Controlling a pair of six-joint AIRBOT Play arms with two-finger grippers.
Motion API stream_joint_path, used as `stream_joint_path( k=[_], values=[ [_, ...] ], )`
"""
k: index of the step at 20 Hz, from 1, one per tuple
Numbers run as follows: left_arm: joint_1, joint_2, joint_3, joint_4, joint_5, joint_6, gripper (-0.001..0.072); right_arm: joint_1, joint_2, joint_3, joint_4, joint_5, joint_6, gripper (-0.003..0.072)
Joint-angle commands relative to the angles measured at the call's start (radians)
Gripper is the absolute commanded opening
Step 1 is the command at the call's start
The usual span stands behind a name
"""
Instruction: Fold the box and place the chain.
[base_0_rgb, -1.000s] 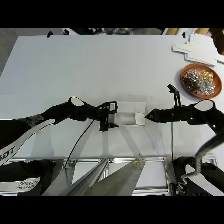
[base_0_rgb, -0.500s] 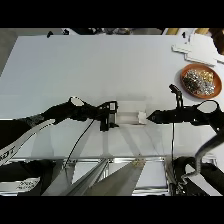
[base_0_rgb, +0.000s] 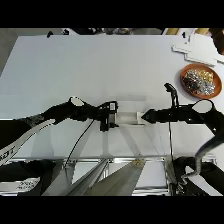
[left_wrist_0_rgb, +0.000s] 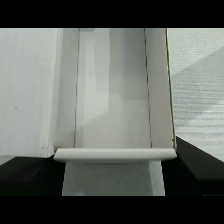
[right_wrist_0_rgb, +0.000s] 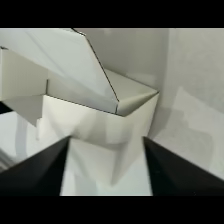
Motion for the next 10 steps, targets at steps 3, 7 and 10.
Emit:
stream_joint_path(
  k=[3, 7, 10],
  values=[
    [0.000, 0.000, 0.000, 0.000, 0.000, 0.001, 0.0083, 0.169, -0.084, 0.085, -0.249, -0.095, 0.350, 0.0592],
    [0.000, 0.000, 0.000, 0.000, 0.000, 0.001, 0.0083, 0.278, -0.142, 0.159, -0.382, -0.103, 0.485, 0.0510],
    [0.000, 0.000, 0.000, 0.000, 0.000, 0.001, 0.0083, 0.317, -0.176, 0.191, -0.499, -0.070, 0.629, 0.0489]
  ],
)
